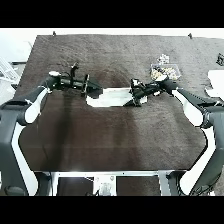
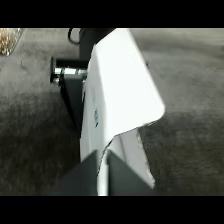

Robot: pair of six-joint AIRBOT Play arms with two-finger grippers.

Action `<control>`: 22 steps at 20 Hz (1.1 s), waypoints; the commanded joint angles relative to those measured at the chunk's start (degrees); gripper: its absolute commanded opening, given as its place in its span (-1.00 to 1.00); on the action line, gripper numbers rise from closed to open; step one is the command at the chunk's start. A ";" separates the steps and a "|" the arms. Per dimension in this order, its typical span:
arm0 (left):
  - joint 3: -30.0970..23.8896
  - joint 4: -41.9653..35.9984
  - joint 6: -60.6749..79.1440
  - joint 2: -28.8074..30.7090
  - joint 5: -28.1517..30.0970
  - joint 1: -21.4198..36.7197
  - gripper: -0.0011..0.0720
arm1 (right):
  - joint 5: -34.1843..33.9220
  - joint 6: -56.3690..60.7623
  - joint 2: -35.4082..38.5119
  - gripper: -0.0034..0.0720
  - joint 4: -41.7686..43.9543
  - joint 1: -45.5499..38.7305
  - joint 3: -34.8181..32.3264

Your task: Fold the box and place the chain.

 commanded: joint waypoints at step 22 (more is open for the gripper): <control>-44.83 0.90 5.77 37.22 37.46 -14.93 -0.93 | -0.02 0.04 0.00 0.63 0.02 -0.04 -0.02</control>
